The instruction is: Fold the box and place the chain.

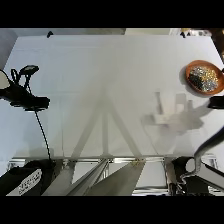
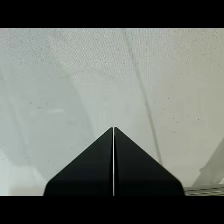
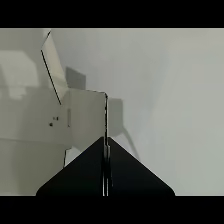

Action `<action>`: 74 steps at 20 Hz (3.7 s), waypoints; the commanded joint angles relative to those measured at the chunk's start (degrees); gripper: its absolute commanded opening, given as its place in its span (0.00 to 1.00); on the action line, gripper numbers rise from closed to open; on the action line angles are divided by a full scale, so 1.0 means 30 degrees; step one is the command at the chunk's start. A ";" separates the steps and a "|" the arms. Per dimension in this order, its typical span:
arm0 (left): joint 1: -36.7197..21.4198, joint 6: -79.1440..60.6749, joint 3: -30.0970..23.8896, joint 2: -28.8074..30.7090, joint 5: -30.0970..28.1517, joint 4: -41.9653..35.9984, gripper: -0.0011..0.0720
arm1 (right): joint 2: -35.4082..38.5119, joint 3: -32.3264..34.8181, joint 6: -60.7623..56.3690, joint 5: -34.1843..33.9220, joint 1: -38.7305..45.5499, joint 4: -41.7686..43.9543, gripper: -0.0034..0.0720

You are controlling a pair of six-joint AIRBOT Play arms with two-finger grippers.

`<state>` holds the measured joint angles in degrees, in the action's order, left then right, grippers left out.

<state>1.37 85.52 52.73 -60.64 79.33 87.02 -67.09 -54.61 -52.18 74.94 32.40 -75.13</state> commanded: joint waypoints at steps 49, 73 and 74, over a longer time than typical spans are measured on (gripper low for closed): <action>0.8531 -1.5511 0.3577 -1.2240 -0.4918 -1.8928 0.87 | 1.3194 1.3835 -0.1166 -0.7781 -0.8080 0.8619 0.07; 0.9100 -2.2185 0.3577 -1.2852 -0.5078 -1.9139 0.02 | 1.3194 1.3828 -0.1158 -0.7745 -0.8080 0.9267 0.11; 0.9143 -2.2943 0.3577 -1.2750 -0.4969 -1.9147 0.02 | 1.3194 1.3814 -0.1158 -0.7672 -0.8080 0.9726 0.25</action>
<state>28.62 22.65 63.42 -99.29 63.40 29.91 -27.55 -13.10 -55.66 51.66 8.21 -48.34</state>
